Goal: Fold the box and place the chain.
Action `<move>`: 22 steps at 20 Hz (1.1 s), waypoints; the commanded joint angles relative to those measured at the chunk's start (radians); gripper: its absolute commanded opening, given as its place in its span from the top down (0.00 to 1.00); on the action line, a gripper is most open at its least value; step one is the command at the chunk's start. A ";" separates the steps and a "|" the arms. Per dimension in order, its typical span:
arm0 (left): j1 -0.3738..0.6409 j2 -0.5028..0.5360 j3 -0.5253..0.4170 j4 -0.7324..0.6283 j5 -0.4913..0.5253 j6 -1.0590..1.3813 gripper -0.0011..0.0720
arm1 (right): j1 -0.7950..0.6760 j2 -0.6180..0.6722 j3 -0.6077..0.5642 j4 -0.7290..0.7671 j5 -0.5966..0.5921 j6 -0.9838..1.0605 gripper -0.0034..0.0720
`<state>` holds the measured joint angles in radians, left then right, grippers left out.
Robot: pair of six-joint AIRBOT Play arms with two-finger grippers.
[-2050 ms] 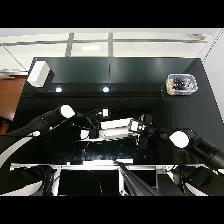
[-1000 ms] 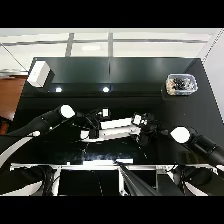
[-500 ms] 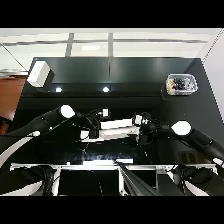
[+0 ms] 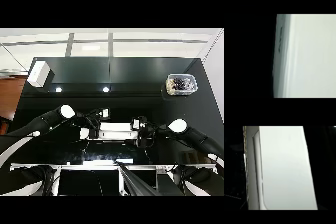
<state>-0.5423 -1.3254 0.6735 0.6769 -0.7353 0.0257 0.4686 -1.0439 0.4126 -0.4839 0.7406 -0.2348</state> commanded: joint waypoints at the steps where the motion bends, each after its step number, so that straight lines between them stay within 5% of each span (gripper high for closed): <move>1: 0.000 -0.001 0.000 -0.001 -0.003 -0.003 0.94 | 0.001 -0.025 -0.001 -0.016 0.018 -0.009 0.00; 8: 0.000 -0.001 0.000 -0.001 -0.006 -0.008 0.94 | 0.001 -0.058 -0.001 -0.017 -0.029 -0.009 0.00; 11: 0.000 -0.001 0.000 -0.001 -0.006 -0.007 0.94 | 0.004 -0.086 0.000 -0.016 -0.030 -0.011 0.16; 22: 0.000 -0.001 0.000 -0.001 -0.006 -0.007 0.94 | 0.010 -0.087 0.000 -0.031 -0.031 -0.008 0.16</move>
<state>-0.5423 -1.3254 0.6735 0.6758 -0.7414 0.0181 0.4770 -1.1301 0.4126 -0.5106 0.7105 -0.2443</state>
